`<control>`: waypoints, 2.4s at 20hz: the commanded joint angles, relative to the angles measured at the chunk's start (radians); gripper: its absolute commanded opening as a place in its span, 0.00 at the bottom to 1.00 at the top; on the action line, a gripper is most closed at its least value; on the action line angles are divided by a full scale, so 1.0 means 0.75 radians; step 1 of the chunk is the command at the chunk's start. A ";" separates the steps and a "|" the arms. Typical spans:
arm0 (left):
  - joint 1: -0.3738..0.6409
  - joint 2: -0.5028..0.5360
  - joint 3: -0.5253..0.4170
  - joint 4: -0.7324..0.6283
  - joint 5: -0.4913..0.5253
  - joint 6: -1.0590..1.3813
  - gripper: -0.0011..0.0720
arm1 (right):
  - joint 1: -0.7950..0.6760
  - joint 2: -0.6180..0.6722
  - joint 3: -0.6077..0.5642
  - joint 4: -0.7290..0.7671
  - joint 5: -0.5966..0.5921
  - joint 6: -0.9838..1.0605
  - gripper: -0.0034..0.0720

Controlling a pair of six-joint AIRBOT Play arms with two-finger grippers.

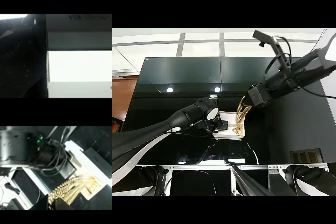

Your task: Fold the box and place the chain.

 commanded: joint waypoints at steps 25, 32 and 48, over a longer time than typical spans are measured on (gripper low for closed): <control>0.001 0.000 0.000 -0.001 0.010 0.000 0.05 | -0.235 0.294 -0.678 -0.568 -0.335 0.069 0.21; 0.010 0.003 0.021 -0.020 0.021 0.010 0.25 | -0.234 0.305 -0.898 -0.387 -0.512 0.037 0.21; 0.842 0.634 -0.622 -0.809 0.136 1.716 0.76 | -0.235 0.304 -0.914 -0.292 -0.593 0.030 0.21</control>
